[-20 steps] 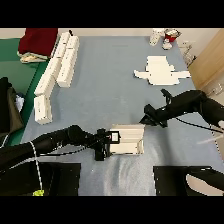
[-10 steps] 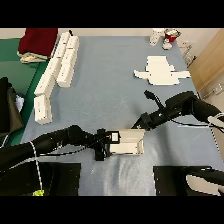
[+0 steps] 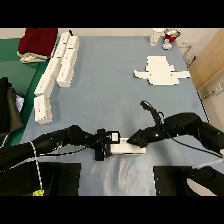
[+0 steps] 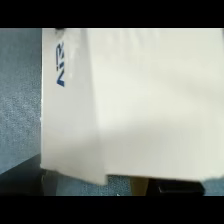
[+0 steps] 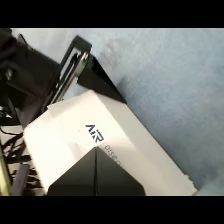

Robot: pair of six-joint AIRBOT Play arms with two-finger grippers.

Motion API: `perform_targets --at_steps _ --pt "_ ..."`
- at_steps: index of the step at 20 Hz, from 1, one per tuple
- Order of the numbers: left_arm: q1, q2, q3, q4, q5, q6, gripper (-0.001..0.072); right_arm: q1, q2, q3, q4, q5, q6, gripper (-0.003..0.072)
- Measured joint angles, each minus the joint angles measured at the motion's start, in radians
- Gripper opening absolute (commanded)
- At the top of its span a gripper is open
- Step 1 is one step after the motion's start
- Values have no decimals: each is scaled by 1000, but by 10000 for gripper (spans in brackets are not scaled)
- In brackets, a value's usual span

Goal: Fold the box.

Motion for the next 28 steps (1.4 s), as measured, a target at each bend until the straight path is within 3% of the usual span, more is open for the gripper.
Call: perform_targets --at_steps 8,12,14,16,19,22,28 --pt "0 0 0 0 0 0 523 159 214 -180 -23 231 -20 1" --pt "0 0 0 0 0 0 523 175 235 -196 -27 271 -37 2" --pt "0 0 0 0 0 0 523 177 246 -200 -30 281 -58 60" --pt "0 0 0 0 0 0 523 179 262 -197 -33 285 -82 62" --pt "0 0 0 0 0 0 523 180 288 -164 -68 274 -107 376" --pt "0 0 0 0 0 0 523 180 300 -111 -139 266 -145 586" --pt "0 0 0 0 0 0 523 180 307 -35 -308 237 -223 591"
